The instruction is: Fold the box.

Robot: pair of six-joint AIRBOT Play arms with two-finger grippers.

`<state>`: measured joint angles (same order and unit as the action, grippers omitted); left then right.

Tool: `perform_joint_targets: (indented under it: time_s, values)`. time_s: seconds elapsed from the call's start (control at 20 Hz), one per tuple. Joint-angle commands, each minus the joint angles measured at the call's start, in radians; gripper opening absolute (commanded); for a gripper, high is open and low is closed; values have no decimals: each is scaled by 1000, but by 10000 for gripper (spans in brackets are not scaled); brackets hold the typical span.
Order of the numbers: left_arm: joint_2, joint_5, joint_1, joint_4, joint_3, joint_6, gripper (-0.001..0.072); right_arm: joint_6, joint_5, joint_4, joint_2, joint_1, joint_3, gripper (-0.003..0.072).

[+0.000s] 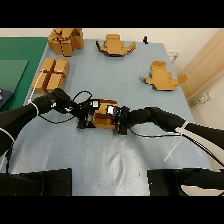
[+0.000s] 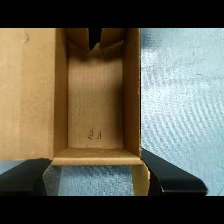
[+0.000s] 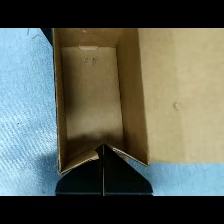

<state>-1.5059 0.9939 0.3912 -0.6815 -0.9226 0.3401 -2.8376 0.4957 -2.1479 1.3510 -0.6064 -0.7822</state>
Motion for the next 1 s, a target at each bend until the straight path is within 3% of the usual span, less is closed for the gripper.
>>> perform_joint_targets:
  time_s: [0.0,0.2,0.25,0.35,0.5,0.7,0.75,0.8,0.95]
  values:
    - [0,0,0,0,0,-1,22,-9,-2,-18,19,0,-11,6]
    - [0,0,0,0,0,-1,21,-9,10,-33,19,0,-43,7]
    - [0,0,0,0,0,-1,22,-9,12,-41,19,0,-49,64]
    - [0,0,0,0,0,-1,22,-8,15,-41,21,0,-50,314]
    - [0,0,0,0,0,0,22,-8,32,-40,21,0,-50,329]
    - [0,1,0,0,0,-1,22,-7,37,-39,21,1,-50,316]
    - [0,0,0,0,0,-1,22,18,37,-36,19,3,-50,199]
    - [0,0,0,0,0,-1,22,87,40,-16,14,6,-50,1]
    - [0,0,0,0,0,-1,21,334,90,126,-19,22,-50,6]
